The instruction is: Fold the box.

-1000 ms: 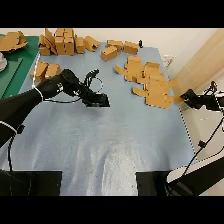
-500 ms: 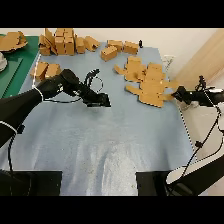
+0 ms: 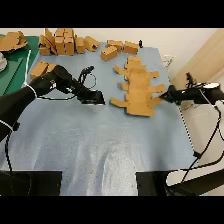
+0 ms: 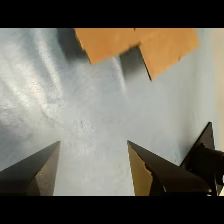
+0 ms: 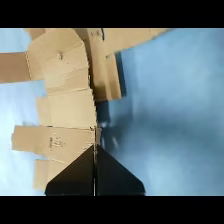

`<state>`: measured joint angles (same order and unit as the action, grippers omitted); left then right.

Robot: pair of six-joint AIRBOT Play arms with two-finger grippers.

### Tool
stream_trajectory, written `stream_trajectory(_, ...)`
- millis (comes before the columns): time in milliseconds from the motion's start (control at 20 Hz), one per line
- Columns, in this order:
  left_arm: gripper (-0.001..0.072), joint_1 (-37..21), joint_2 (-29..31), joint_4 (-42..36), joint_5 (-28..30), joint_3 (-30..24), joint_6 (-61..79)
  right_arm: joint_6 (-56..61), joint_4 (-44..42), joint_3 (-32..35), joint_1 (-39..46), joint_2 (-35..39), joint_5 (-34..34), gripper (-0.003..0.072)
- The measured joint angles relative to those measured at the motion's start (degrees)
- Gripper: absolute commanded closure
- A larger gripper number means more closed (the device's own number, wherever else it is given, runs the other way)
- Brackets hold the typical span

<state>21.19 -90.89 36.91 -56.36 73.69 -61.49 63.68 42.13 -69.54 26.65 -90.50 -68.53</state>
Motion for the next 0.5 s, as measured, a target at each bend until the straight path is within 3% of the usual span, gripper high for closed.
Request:
stream_trajectory(150, 0.0076, -2.23, 0.09, -0.04, -3.8, 0.0, 1.36, 1.09, 0.85, 10.67, -3.69, 5.07, 4.33, 0.0672)
stream_trajectory(250, 0.0076, -3.5, 0.15, -0.11, -5.84, 0.0, 2.19, 1.49, 1.09, 16.28, -5.84, 7.63, 7.37, 0.0359)
stream_trajectory(450, 0.0076, -4.92, 0.15, -0.11, -7.82, 0.0, 3.5, 1.92, 1.6, 20.81, -7.48, 8.96, 10.86, 0.0357)
stream_trajectory(500, 0.0076, -5.11, 0.15, -0.11, -7.96, 0.0, 3.76, 1.9, 1.7, 21.29, -7.65, 9.07, 11.58, 0.0387)
